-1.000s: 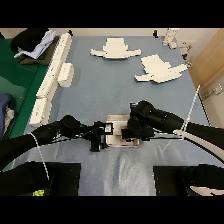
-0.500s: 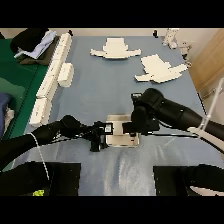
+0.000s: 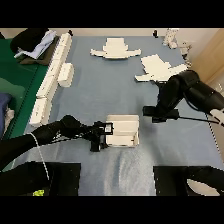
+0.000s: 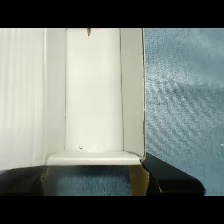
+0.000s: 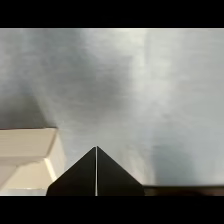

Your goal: Fold the box.

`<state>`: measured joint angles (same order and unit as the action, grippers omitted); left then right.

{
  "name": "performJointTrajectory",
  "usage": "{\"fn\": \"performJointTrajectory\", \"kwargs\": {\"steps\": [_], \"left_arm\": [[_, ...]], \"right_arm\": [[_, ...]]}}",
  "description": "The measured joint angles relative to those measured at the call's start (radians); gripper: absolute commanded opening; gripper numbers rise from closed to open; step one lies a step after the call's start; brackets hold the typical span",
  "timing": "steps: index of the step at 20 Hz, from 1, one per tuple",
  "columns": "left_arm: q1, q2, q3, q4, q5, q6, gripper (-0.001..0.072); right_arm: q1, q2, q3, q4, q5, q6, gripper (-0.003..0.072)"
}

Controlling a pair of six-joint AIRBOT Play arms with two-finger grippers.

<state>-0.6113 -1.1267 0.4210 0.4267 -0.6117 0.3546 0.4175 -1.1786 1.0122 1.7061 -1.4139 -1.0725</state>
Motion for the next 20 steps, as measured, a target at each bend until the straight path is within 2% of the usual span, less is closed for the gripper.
{"fn": "performJointTrajectory", "kwargs": {"steps": [5,7,9,12,15,18,20], "left_arm": [[0.000,0.000,0.000,0.000,0.000,0.000,0.0534],[0.000,0.000,0.000,0.000,0.000,0.000,0.0535],[0.000,0.000,0.000,0.000,0.000,0.000,0.0534],[0.000,0.000,0.000,0.000,0.000,0.000,0.0534],[0.000,0.000,0.000,0.000,0.000,0.000,0.0534],[0.000,0.000,0.000,0.000,0.000,0.000,0.0534],[0.000,0.000,0.000,0.000,0.000,0.000,0.0534]], "right_arm": [[-0.271,-0.179,-0.020,0.527,0.092,-0.419,0.0001],[-0.310,-0.261,-0.016,0.705,0.063,-0.564,0.0000],[-0.320,-0.331,-0.003,0.819,-0.003,-0.676,0.0000],[-0.301,-0.387,0.009,0.908,-0.120,-0.811,0.0000],[-0.265,-0.391,0.013,0.922,-0.192,-0.918,0.0000],[-0.211,-0.350,0.004,0.855,-0.202,-1.006,0.0000],[-0.170,-0.299,-0.015,0.806,-0.158,-1.053,-0.0001]]}}
